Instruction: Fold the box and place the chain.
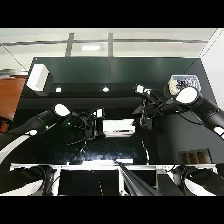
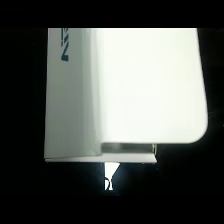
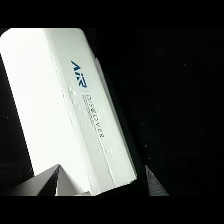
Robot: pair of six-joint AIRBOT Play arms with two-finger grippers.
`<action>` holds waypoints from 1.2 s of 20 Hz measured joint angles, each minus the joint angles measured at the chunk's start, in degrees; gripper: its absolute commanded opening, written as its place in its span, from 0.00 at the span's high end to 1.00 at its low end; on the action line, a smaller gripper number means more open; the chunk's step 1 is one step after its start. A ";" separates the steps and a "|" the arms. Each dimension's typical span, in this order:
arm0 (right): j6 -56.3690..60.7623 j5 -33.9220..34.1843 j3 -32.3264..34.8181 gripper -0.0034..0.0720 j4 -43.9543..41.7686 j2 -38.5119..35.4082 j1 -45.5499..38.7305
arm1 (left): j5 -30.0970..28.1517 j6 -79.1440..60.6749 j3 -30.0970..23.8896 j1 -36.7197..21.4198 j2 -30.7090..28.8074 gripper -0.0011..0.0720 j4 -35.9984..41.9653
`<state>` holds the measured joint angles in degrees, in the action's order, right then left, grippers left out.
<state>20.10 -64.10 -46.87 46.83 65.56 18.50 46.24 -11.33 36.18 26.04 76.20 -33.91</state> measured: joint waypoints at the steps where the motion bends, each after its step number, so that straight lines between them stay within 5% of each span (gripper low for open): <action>1: 0.02 0.04 0.24 0.16 0.11 0.04 0.24 | 0.00 0.00 0.00 0.00 0.00 0.32 -0.02; 6: -0.20 1.38 0.72 0.19 0.61 0.46 1.95 | -0.02 0.02 0.02 0.00 0.00 0.32 -0.07; 8: -0.28 2.14 0.79 0.32 1.44 0.63 2.78 | -0.02 0.02 0.00 0.00 0.00 0.32 -0.07; 13: -0.44 4.39 0.83 0.33 2.58 0.81 3.54 | -0.07 0.02 0.02 0.00 0.00 0.32 -0.07; 14: -0.44 4.68 0.83 0.50 2.69 0.81 3.61 | -0.07 0.02 0.00 0.00 0.00 0.32 -0.07; 15: -0.44 4.76 0.83 0.54 2.71 0.81 3.65 | -0.07 0.02 0.00 0.00 0.00 0.32 -0.07; 24: -0.44 5.40 0.83 0.54 2.95 0.81 4.00 | -0.15 0.00 -0.02 0.00 -0.02 0.32 -0.07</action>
<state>19.66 -58.70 -46.04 49.78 66.37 22.50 46.09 -11.33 36.16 26.04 76.18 -33.98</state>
